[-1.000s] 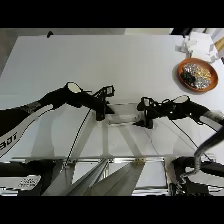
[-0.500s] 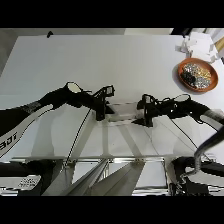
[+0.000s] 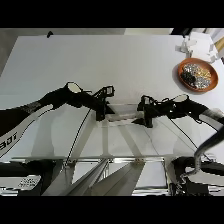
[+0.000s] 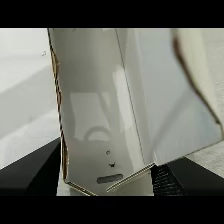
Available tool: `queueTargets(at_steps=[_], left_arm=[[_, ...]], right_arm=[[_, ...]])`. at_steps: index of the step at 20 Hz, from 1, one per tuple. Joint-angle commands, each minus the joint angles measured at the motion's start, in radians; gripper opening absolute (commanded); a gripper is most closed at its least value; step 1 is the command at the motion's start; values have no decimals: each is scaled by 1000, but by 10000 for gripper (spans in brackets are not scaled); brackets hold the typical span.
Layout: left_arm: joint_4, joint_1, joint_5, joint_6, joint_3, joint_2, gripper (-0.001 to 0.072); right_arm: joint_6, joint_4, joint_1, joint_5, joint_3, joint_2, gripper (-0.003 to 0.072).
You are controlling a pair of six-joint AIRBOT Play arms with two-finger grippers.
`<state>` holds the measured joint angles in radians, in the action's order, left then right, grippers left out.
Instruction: Fold the box and place the chain.
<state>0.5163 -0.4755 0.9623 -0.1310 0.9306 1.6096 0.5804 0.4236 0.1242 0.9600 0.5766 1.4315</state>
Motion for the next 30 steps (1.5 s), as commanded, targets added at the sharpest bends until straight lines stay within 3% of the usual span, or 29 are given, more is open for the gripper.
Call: queueTargets(at_steps=[1,6,9,30], left_arm=[[0,0,-1,0,0,-1,12],[0,0,-1,0,0,-1,12],[0,0,-1,0,0,-1,12],[0,0,-1,0,0,-1,12]], right_arm=[[5,10,0,-27,1,2,464],[12,26,5,-48,-2,2,459],[31,32,24,-71,-11,2,404],[31,33,24,-66,-11,1,415]])
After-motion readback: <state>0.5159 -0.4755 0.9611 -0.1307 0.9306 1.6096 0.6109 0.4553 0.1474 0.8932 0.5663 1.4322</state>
